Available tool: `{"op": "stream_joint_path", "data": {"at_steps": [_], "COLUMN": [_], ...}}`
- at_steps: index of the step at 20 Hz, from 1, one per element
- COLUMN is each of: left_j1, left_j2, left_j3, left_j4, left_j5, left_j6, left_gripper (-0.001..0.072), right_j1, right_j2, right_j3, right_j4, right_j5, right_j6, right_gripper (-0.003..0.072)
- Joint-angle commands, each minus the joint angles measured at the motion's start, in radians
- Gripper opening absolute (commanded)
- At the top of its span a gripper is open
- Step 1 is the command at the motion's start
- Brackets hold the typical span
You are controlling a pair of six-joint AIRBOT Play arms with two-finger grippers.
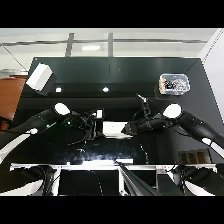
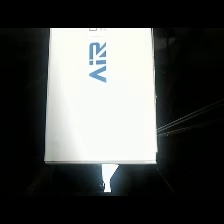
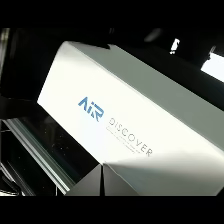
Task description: Fold the box and place the chain.
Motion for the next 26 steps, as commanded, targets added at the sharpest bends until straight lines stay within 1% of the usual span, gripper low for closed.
{"op": "stream_joint_path", "data": {"at_steps": [1, 3, 11, 20, 22, 24, 25, 26], "left_j1": [0.0, 0.0, 0.0, 0.0, 0.0, 0.0, 0.001, 0.002], "left_j2": [0.0, 0.0, 0.0, 0.0, 0.0, 0.001, 0.003, 0.006], "left_j3": [0.0, 0.0, 0.0, 0.0, 0.0, 0.0, 0.0, 0.0], "left_j4": [0.0, 0.0, 0.0, 0.0, 0.0, 0.0, 0.0, 0.0], "left_j5": [0.002, 0.002, 0.002, 0.002, 0.002, -0.006, -0.011, -0.014], "left_j6": [0.0, 0.0, 0.0, 0.0, 0.0, -0.006, -0.016, -0.019], "left_gripper": [0.0496, 0.0496, 0.0496, 0.0496, 0.0496, 0.0496, 0.0497, 0.0526], "right_j1": [0.0, -0.001, -0.001, -0.001, -0.007, -0.038, -0.06, -0.089], "right_j2": [-0.019, -0.024, -0.026, -0.027, -0.02, 0.016, 0.044, 0.074], "right_j3": [-0.008, -0.008, -0.008, -0.008, -0.004, 0.021, 0.039, 0.054], "right_j4": [-0.017, -0.038, -0.043, -0.066, -0.031, 0.022, 0.019, 0.007], "right_j5": [-0.01, -0.011, -0.052, -0.051, -0.034, 0.027, 0.061, 0.093], "right_j6": [0.012, 0.012, 0.012, 0.018, 0.006, -0.03, -0.031, -0.031], "right_gripper": [0.003, 0.0031, 0.003, 0.003, 0.003, 0.0031, 0.0031, 0.0031]}}
